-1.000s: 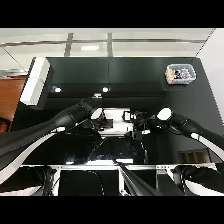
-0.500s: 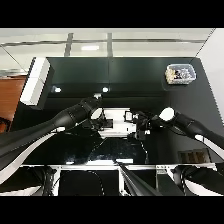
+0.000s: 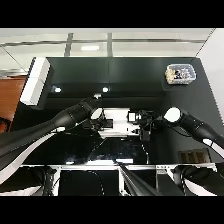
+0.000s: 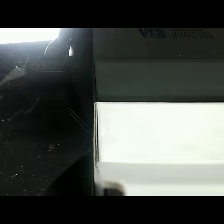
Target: Fold the box and place the chain.
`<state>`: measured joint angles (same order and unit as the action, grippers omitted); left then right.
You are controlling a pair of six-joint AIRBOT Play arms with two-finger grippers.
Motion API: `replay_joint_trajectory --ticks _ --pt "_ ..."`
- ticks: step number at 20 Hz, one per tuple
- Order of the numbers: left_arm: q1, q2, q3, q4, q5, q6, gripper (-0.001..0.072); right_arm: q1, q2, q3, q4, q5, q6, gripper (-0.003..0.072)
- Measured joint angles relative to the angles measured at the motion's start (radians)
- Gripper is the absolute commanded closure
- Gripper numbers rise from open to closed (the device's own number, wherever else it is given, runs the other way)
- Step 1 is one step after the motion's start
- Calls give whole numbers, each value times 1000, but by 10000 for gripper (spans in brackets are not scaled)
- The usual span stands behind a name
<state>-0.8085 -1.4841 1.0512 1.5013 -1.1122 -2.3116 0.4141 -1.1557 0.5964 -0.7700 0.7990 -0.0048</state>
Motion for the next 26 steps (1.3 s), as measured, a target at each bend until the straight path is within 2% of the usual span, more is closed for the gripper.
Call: replay_joint_trajectory --ticks 12,14,15,16,17,18,19,20,21,23,26 --pt "0 0 0 0 -1 -1 683 29 -77 0 241 -39 -6 497" --pt "0 0 0 0 0 0 683 34 -87 0 259 -45 -5 306" --pt "0 0 0 0 1 0 683 35 -90 0 265 -47 -5 427" --pt "0 0 0 0 1 0 683 36 -93 0 267 -51 -1 477" --pt "0 0 0 0 2 0 683 37 -94 0 270 -51 5 309" --pt "0 0 0 0 2 0 683 37 -96 0 274 -51 7 262" --pt "0 0 0 0 3 0 683 38 -96 0 275 -53 14 400" --pt "0 0 0 0 3 0 683 37 -96 0 273 -53 33 499" --pt "0 0 0 0 3 0 683 35 -94 0 263 -51 60 683" --pt "0 0 0 -2 6 0 682 16 -74 16 211 -3 196 672" --pt "1 0 0 -8 7 0 683 -88 -9 102 30 210 528 672"
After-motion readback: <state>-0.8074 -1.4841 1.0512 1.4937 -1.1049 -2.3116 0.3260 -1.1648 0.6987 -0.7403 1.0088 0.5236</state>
